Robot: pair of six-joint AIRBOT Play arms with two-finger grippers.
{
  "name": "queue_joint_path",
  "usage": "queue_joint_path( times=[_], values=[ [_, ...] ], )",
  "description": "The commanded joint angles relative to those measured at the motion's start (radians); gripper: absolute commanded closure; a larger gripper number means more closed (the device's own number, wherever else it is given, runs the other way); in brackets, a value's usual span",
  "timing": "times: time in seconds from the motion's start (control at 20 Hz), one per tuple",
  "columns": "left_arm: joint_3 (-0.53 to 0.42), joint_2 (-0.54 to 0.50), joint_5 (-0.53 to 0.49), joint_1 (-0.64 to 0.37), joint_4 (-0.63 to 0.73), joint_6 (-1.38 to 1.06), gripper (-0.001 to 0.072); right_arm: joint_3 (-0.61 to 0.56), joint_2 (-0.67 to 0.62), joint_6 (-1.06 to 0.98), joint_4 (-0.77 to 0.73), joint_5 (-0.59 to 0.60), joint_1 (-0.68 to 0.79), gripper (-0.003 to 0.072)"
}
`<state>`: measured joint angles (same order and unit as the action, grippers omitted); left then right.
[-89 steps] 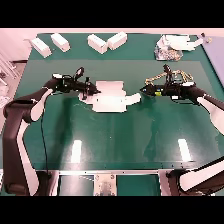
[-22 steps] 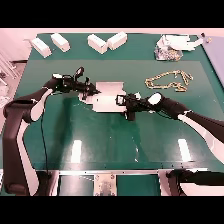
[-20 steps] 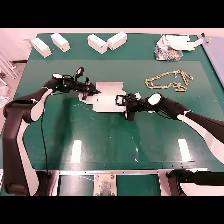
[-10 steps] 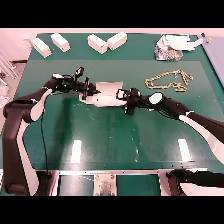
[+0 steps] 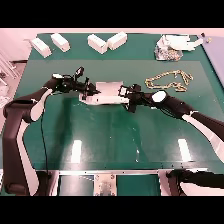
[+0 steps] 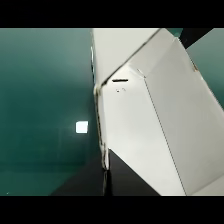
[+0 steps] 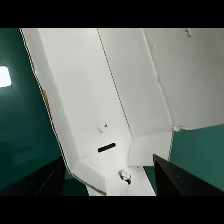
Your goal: Fold the box and place the chain.
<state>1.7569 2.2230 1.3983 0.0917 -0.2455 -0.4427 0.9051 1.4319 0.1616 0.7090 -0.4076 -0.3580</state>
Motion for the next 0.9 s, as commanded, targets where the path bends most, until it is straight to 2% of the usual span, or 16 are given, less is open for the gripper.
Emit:
queue_joint_path(
  times=[0.0,0.4,0.5,0.7,0.85],
  values=[
    [0.0,-0.001,0.001,0.0,0.0,0.0,0.0688,0.002,0.003,0.037,-0.003,0.001,0.022,0.0049],
    [0.0,-0.001,0.021,0.0,-0.001,0.001,0.0688,0.063,0.054,0.143,-0.1,-0.039,0.048,0.0047],
    [0.0,-0.001,0.027,0.0,-0.001,0.001,0.0688,0.089,0.054,0.158,-0.135,-0.094,0.058,0.0047],
    [0.0,-0.001,0.028,0.0,-0.001,0.001,0.0688,0.148,0.09,0.158,-0.198,-0.285,0.115,0.0047],
    [0.0,-0.001,0.027,0.0,-0.001,0.001,0.0688,0.183,0.144,0.163,-0.204,-0.321,0.138,0.0047]
  ],
)
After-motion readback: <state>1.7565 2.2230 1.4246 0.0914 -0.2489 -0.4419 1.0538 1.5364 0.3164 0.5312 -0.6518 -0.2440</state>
